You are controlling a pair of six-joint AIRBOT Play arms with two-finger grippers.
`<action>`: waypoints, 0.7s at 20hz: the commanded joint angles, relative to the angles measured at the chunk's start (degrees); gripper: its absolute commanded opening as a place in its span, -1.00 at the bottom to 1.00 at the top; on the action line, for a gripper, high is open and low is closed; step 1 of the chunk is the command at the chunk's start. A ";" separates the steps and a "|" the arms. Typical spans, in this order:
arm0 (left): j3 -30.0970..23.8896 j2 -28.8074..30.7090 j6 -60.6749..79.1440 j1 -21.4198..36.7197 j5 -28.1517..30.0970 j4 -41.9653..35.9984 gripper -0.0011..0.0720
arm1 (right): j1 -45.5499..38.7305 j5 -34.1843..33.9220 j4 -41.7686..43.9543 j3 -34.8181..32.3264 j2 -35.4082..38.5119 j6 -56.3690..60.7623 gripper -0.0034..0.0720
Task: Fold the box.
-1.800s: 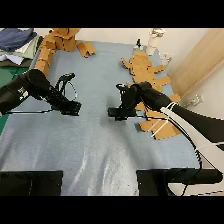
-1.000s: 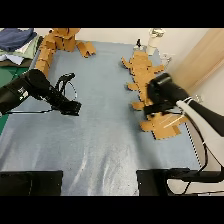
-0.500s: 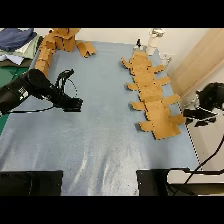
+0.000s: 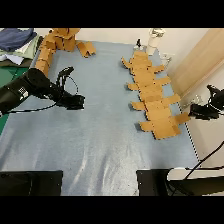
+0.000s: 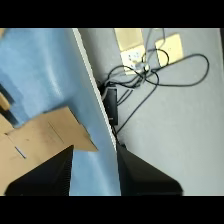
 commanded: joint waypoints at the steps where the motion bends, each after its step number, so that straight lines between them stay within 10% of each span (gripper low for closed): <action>1: 0.00 -0.02 0.02 -0.04 -0.20 -1.68 -0.94 | -0.44 -1.05 7.28 3.63 -4.02 -5.46 0.16; 3: 0.00 -0.02 0.07 -0.02 -0.20 -3.30 -0.94 | -0.44 -3.76 10.58 3.85 -6.12 -9.49 0.15; 9: 0.00 -0.02 0.04 -0.02 -0.24 -5.09 -0.94 | -0.13 -14.62 19.39 3.91 -7.37 -15.41 -0.91; 14: 0.00 -0.02 0.24 -0.02 -0.42 -7.37 -0.94 | 0.15 -21.38 24.35 3.02 -4.48 -12.09 -0.91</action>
